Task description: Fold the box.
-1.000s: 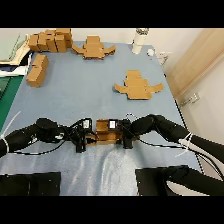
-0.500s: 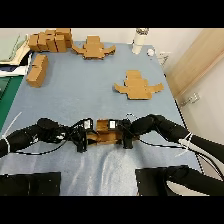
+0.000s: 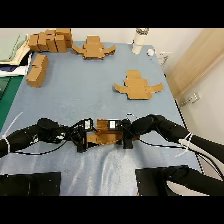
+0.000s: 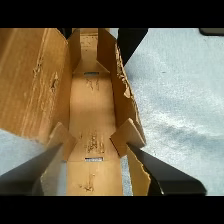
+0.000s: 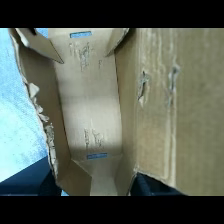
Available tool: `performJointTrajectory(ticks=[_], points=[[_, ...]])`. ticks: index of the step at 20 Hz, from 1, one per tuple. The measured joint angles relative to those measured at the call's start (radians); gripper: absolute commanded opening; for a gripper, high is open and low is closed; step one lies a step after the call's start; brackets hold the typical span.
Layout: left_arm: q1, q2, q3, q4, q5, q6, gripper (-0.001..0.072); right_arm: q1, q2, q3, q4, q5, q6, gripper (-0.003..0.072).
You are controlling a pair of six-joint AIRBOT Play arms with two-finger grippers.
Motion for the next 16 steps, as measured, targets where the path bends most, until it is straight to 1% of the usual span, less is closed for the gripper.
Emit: performJointTrajectory(ticks=[1, 2, 4, 6, 7, 9, 11, 13, 15, 16], points=[[0.000, 0.000, 0.000, 0.000, 0.000, 0.000, 0.0140, 0.000, 0.000, 0.000, 0.000, 0.000, 0.000, 0.0473], [0.000, 0.000, 0.000, 0.004, -0.001, -0.005, 0.0013, 0.000, 0.000, 0.000, 0.001, 0.000, 0.002, 0.0474], [0.000, 0.013, 0.000, 0.028, 0.011, -0.050, 0.0014, 0.000, 0.000, 0.000, 0.003, 0.002, 0.003, 0.0473], [0.000, 0.048, 0.000, 0.087, 0.030, -0.159, 0.0014, 0.000, 0.000, 0.000, 0.002, 0.002, 0.003, 0.0474], [0.001, 0.077, 0.000, 0.134, 0.034, -0.234, 0.0013, 0.000, 0.000, 0.000, 0.002, 0.002, 0.003, 0.0474], [0.002, 0.168, 0.000, 0.259, 0.036, -0.455, 0.0013, 0.000, 0.000, 0.000, 0.002, 0.002, 0.002, 0.0474], [0.004, 0.293, 0.000, 0.413, 0.011, -0.746, 0.0013, 0.000, 0.000, 0.000, 0.002, 0.002, 0.002, 0.0474], [0.009, 0.426, 0.000, 0.597, -0.016, -1.102, 0.0013, 0.000, 0.000, 0.000, 0.002, 0.002, 0.002, 0.0474], [0.031, 0.541, -0.001, 0.807, -0.056, -1.522, 0.0013, 0.000, 0.000, 0.000, 0.002, 0.002, 0.002, 0.0474], [0.051, 0.584, -0.004, 0.901, -0.097, -1.727, 0.0012, 0.000, 0.000, 0.000, 0.002, 0.002, 0.002, 0.0474]])
